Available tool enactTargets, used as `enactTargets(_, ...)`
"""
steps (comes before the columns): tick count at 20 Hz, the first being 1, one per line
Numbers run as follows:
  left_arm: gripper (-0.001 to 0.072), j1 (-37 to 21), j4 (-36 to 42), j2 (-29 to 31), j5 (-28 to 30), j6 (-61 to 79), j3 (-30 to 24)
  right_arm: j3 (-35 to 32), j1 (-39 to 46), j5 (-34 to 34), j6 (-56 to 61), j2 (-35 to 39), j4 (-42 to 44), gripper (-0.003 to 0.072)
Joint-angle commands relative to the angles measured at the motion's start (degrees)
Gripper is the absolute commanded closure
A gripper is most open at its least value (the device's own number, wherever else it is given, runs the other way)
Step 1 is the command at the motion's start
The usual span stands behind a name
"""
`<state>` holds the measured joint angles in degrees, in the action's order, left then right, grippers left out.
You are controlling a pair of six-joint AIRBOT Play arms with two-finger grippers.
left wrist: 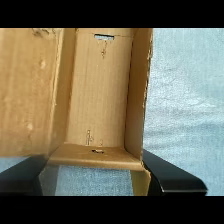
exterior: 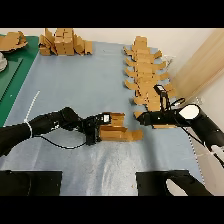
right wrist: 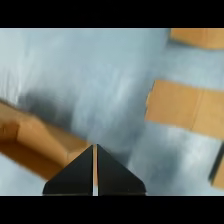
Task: Fold the box.
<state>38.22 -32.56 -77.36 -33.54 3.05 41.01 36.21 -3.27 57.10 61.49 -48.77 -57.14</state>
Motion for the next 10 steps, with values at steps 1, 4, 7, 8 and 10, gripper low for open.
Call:
enactTargets(1,0.0105,0.0,0.0,0.0,0.0,0.0,0.0,-0.9,-2.4,14.8,-4.2,5.8,-7.4,0.059)
enactTargets(4,0.0105,0.0,0.0,0.0,0.0,0.0,0.0,-5.1,-6.6,15.8,-8.3,9.0,-7.5,0.0315)
enactTargets(7,0.0105,0.0,0.0,0.0,0.0,0.0,0.0,-9.2,-10.4,4.5,-16.4,7.7,-7.4,0.0068)
enactTargets(8,0.0105,0.0,0.0,0.0,0.0,0.0,0.1,-9.5,-11.6,0.9,-19.9,6.5,-7.6,0.0067)
enactTargets(10,0.0105,0.0,0.0,0.0,0.0,0.0,0.0,-9.3,-13.6,-6.7,-23.2,3.2,-7.3,0.0031)
